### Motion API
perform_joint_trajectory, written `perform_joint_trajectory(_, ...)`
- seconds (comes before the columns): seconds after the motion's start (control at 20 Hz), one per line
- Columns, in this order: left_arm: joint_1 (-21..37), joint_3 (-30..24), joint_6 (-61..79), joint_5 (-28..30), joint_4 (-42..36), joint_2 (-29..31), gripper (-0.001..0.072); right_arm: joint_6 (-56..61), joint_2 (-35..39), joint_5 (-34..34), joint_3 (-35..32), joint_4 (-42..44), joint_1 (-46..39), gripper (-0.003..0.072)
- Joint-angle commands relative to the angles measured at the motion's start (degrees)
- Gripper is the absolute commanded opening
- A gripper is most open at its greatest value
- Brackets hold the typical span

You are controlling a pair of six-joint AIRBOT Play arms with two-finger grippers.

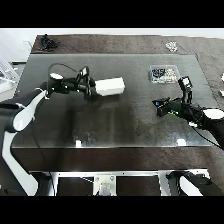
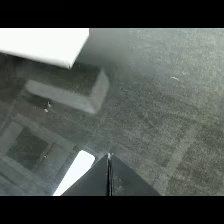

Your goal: Fold the box and place the chain.

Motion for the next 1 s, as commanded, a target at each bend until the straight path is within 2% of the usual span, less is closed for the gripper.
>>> perform_joint_trajectory(0.0, 2.6, 0.0, -8.9, 2.8, -0.1, 8.8, 0.0014, 0.0, 0.0, -0.7, 0.0, 0.0, 0.0, 0.0012)
perform_joint_trajectory(0.1, 6.5, -0.3, -12.3, 3.7, 0.1, 14.5, 0.0014, 0.0, 0.0, -0.9, 0.0, 0.0, 0.0, 0.0012)
perform_joint_trajectory(0.35, 18.1, -5.9, -19.7, 19.9, 1.6, 26.0, 0.0015, 0.0, 0.0, -1.9, 0.0, 0.0, 0.0, 0.0013)
perform_joint_trajectory(0.5, 25.1, -7.9, -26.7, 24.1, 4.7, 26.9, 0.0016, 0.0, 0.0, -2.1, 0.0, 0.0, 0.0, 0.0012)
perform_joint_trajectory(0.6, 28.3, -11.3, -27.2, 29.0, 4.7, 26.8, 0.0016, 0.0, -0.1, -2.1, 0.0, 0.1, 0.0, 0.0012)
perform_joint_trajectory(0.75, 29.5, -16.9, -27.0, 38.4, 4.2, 26.6, 0.0018, 0.0, -0.8, -2.1, 0.0, 0.2, 0.0, 0.0013)
perform_joint_trajectory(0.95, 29.5, -18.5, -26.2, 42.5, 4.5, 22.2, 0.0020, 0.1, -1.5, -2.1, -0.1, 0.9, 0.0, 0.0012)
